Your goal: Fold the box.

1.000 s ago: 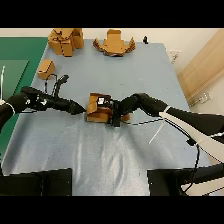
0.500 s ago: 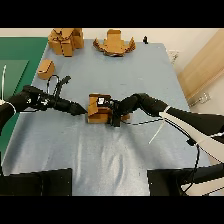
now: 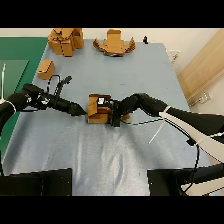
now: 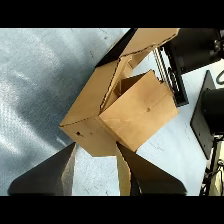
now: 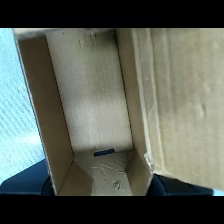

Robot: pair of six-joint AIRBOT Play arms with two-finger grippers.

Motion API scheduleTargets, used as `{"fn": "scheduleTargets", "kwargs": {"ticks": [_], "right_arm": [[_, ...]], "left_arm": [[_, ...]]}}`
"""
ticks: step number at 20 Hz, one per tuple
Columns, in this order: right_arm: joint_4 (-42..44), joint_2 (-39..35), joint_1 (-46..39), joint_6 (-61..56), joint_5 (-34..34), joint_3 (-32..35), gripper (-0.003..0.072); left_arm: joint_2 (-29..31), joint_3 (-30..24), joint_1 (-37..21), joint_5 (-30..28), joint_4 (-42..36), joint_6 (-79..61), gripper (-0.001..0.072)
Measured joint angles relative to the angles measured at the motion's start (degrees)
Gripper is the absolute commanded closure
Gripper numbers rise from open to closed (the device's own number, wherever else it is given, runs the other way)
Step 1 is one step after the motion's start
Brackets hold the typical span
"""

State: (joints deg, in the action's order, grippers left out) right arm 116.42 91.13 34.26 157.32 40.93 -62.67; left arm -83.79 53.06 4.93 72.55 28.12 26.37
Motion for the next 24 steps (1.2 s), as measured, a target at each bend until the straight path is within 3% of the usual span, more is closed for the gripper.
{"fn": "scheduleTargets", "kwargs": {"ticks": [6, 9, 14, 24], "right_arm": [[2.1, 0.1, 0.0, 0.7, 2.6, -1.2, 0.0101], [2.6, 0.1, 0.1, 0.8, 3.7, -1.7, 0.0205], [3.2, 0.0, 0.1, 0.8, 5.2, -2.0, 0.0205], [2.9, 0.0, 0.2, 1.0, 5.4, -2.1, 0.0205]], "left_arm": [[0.0, 0.0, 0.9, -0.9, 0.3, -0.7, 0.0316], [0.0, 0.0, 1.0, -1.6, 0.5, -0.9, 0.0316], [0.0, 0.0, 1.1, -2.6, 1.5, -0.9, 0.0314], [1.3, 0.2, -1.7, 5.0, 4.5, 6.6, 0.0314]]}}
